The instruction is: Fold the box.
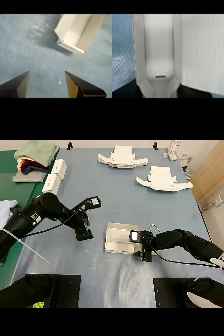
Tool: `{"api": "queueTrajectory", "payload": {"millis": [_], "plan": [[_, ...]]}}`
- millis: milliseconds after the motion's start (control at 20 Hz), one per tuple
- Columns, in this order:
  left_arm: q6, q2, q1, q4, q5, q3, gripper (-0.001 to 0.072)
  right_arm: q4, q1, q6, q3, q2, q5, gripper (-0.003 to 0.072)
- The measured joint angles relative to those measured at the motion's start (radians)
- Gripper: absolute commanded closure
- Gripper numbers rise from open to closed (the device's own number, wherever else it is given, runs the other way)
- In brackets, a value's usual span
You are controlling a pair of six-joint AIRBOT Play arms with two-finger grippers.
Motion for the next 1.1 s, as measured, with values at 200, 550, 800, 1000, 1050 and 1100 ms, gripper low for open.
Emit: {"api": "queueTrajectory", "payload": {"millis": [200, 550, 800, 1000, 1050, 1100], "plan": [[0.346, -0.027, 0.027, -0.192, 0.061, -0.119, 0.0032, -0.004, 0.0, 0.0, 0.0, 0.0, 0.0, 0.0169], [0.639, -0.056, -0.025, -0.417, 0.176, -0.25, 0.0034, -0.008, 0.0, 0.0, 0.0, 0.0, 0.0, 0.0169], [0.703, -0.1, -0.082, -0.473, 0.22, -0.266, 0.0034, -0.01, 0.0, 0.0, 0.0, 0.0, 0.0, 0.0169], [0.731, -0.121, -0.111, -0.5, 0.249, -0.268, 0.0035, -0.011, 0.0, 0.0, 0.0, 0.0, 0.0, 0.0169], [0.735, -0.125, -0.118, -0.505, 0.256, -0.268, 0.0035, -0.011, 0.0, 0.0, 0.0, 0.0, 0.0, 0.0169], [0.736, -0.127, -0.124, -0.51, 0.262, -0.268, 0.0035, -0.011, 0.0, 0.0, 0.0, 0.0, 0.0, 0.0169]]}}
